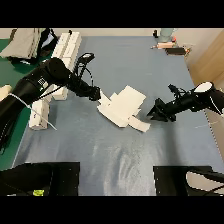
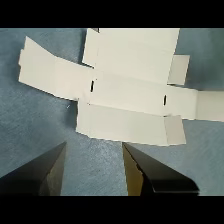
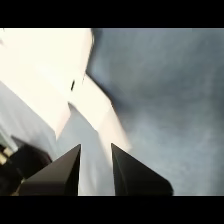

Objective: Fold the box.

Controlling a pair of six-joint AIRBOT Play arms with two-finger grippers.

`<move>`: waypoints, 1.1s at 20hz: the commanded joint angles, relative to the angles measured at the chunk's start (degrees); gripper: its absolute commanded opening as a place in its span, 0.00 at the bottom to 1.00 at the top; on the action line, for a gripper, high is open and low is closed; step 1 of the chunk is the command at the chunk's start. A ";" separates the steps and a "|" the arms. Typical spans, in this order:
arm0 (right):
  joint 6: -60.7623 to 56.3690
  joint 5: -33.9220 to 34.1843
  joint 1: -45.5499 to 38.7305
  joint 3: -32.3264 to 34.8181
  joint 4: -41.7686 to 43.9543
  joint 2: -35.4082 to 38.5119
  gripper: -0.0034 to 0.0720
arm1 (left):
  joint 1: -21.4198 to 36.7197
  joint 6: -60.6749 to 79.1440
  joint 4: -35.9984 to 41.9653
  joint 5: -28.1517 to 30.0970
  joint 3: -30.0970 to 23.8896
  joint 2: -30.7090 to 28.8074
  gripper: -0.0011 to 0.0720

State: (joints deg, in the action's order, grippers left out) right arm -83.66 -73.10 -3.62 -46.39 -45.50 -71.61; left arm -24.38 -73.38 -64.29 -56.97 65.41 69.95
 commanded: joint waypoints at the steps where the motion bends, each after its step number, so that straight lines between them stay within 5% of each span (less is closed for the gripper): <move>1: -2.36 8.68 0.07 0.42 -1.01 1.20 0.43 | -0.04 0.04 -0.02 -0.15 0.02 0.00 0.75; 7: -13.38 10.75 1.70 8.33 -4.48 17.22 0.42 | 0.63 0.50 -0.22 -0.31 0.02 -0.02 0.75; 9: -17.99 11.63 4.44 14.53 -4.79 22.56 0.66 | 1.36 0.52 -0.22 -0.20 0.02 0.00 0.75; 11: -22.05 14.82 7.13 20.09 -4.76 25.38 0.66 | 2.01 0.76 -0.20 -0.24 0.02 0.00 0.75; 16: -23.52 28.72 11.78 26.71 0.96 25.11 0.66 | 2.38 0.94 -0.20 -0.28 0.02 0.00 0.75; 22: -18.67 34.64 12.31 26.71 9.86 19.47 0.66 | 2.38 0.94 -0.22 -0.68 0.02 0.00 0.75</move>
State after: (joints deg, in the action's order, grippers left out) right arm -105.67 -42.59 8.21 -20.16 -41.52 -50.09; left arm -22.04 -72.47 -64.49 -57.47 65.41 69.95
